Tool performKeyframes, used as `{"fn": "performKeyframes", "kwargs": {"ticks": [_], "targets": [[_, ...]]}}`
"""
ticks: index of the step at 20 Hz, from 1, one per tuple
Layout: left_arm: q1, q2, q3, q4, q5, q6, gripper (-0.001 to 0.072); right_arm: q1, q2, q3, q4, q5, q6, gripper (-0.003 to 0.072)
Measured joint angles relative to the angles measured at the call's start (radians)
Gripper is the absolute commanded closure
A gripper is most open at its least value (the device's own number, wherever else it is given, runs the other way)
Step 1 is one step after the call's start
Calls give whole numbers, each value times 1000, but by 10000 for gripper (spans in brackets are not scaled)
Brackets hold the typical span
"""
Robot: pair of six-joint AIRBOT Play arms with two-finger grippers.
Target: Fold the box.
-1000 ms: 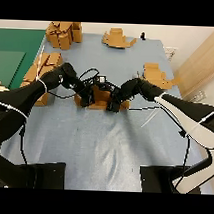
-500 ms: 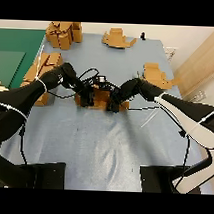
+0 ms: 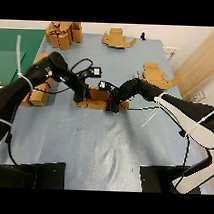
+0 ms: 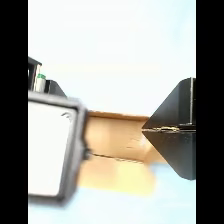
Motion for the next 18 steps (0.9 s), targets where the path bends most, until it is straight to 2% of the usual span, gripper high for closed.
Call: {"fn": "performKeyframes", "kwargs": {"ticks": [4,6,8,10,14,18], "targets": [[125,68,-3,14,-72,-104,694,0,0,0,0,0,0,167],[221,73,-12,17,-47,-244,694,0,0,0,0,0,0,167],[313,48,-18,18,-16,-452,694,0,0,0,0,0,0,167],[380,-9,-21,7,-25,-627,694,0,0,0,0,0,0,167],[409,-149,-24,-98,-61,-790,694,0,0,0,0,0,0,167],[344,-229,-24,-163,-56,-831,694,0,0,0,0,-1,0,167]]}}
